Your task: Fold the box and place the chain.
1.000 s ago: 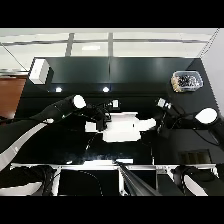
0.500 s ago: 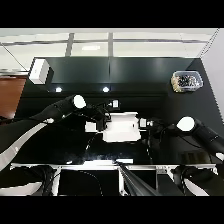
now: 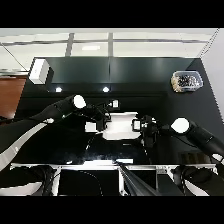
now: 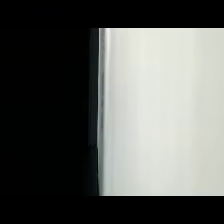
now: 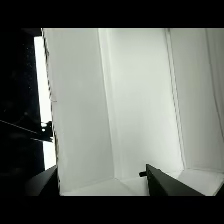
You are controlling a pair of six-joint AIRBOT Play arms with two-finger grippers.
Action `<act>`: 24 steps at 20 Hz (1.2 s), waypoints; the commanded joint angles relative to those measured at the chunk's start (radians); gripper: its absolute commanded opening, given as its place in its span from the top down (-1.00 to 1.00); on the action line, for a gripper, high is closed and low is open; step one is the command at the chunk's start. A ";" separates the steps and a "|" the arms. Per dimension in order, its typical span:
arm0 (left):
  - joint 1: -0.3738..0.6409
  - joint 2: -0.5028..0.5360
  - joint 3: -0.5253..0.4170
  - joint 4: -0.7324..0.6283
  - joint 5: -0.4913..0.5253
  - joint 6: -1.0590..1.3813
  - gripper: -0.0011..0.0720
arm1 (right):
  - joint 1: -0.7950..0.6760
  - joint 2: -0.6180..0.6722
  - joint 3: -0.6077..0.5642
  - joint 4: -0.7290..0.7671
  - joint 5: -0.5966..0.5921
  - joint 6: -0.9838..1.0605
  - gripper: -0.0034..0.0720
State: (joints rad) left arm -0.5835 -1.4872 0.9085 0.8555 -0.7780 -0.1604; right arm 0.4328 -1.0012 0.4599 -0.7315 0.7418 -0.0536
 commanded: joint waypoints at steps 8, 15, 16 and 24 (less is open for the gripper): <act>0.000 -0.001 0.000 0.000 0.000 0.000 0.89 | -0.039 -0.001 0.071 -0.016 -0.026 0.036 -0.80; 0.000 -0.001 0.000 0.000 0.000 0.000 0.89 | -0.123 -0.016 0.093 0.099 0.008 -0.045 -0.80; 0.000 -0.001 0.000 0.000 -0.001 0.000 0.89 | -0.123 -0.030 0.093 0.105 0.002 -0.055 -0.80; 0.000 -0.001 0.000 0.006 0.003 0.000 0.89 | -0.123 -0.084 0.090 0.200 0.066 -0.154 -0.80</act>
